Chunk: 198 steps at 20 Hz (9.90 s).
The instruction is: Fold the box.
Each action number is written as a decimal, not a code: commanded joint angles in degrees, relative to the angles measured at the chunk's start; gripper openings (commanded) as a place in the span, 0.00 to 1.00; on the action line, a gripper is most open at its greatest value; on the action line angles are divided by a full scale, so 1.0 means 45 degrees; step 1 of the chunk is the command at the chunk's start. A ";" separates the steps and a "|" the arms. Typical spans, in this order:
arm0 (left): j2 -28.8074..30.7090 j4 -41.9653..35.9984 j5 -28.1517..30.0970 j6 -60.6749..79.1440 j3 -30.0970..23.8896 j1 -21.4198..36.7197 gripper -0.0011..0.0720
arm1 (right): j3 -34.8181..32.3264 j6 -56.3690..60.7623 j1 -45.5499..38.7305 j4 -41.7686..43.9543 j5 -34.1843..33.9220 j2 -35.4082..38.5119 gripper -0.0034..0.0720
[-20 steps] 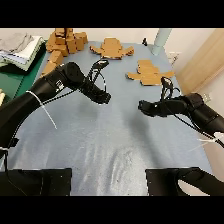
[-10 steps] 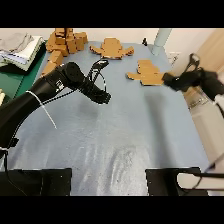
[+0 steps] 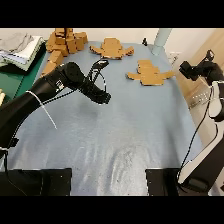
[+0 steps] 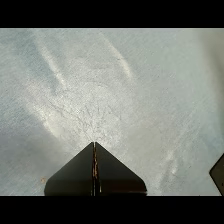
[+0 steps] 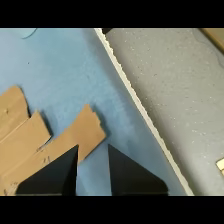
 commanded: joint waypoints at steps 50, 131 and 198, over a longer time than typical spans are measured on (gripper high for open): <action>0.0000 0.0000 0.0005 0.0005 -0.0005 0.0005 0.03 | -1.8034 0.1117 0.5197 -0.0845 -0.2093 1.5125 0.63; -0.3507 -0.7922 -0.6484 0.7912 -0.1851 0.4998 0.51 | -1.9569 -0.7781 0.9675 0.5056 -0.1243 1.4440 0.05; -0.0952 -0.7028 0.0291 1.5450 -0.3823 -0.0544 0.03 | -1.5897 -0.3507 0.7480 0.2589 0.0073 1.3022 0.42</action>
